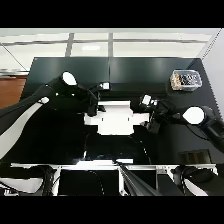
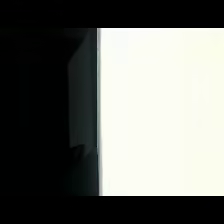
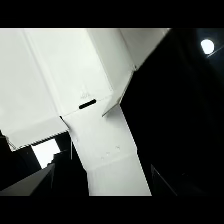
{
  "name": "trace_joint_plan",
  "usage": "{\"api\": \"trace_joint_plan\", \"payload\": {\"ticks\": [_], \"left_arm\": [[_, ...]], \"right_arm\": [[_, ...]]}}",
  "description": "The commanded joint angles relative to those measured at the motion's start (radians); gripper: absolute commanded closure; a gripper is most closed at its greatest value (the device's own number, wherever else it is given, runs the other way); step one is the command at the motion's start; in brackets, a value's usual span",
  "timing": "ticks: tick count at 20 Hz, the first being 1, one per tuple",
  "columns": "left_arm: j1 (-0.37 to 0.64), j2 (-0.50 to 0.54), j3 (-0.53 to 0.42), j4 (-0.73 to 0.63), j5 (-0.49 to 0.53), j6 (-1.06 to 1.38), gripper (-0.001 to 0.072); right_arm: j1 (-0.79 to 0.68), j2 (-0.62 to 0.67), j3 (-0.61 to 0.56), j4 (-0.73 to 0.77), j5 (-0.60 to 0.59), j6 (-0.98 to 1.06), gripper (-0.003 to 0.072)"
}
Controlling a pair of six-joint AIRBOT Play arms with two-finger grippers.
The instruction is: Fold the box and place the chain.
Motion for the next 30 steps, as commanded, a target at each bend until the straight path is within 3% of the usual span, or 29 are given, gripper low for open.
{"api": "trace_joint_plan", "payload": {"ticks": [1,7,13,18,28,30], "left_arm": [[-0.051,-0.006,0.0,0.055,0.076,0.031,0.0682],[-0.051,-0.006,0.0,0.055,0.089,0.026,0.0682],[-0.051,-0.006,0.0,0.055,0.077,0.026,0.0682],[-0.051,-0.006,0.0,0.054,0.072,0.003,0.0681],[-0.051,-0.006,0.0,0.054,-0.009,-0.08,0.0682],[-0.051,-0.006,0.0,0.054,-0.004,-0.08,0.0682]], "right_arm": [[0.04,-0.049,0.002,-0.018,0.021,-0.038,-0.0026],[0.042,-0.068,-0.072,0.041,0.021,-0.13,-0.0026],[0.089,-0.132,-0.143,0.214,-0.156,-0.275,-0.0025],[0.208,-0.186,-0.14,0.236,-0.309,-0.28,-0.0026],[0.165,-0.182,0.008,0.23,-0.303,-0.276,-0.0026],[0.123,-0.182,0.01,0.253,-0.245,-0.277,-0.0026]]}}
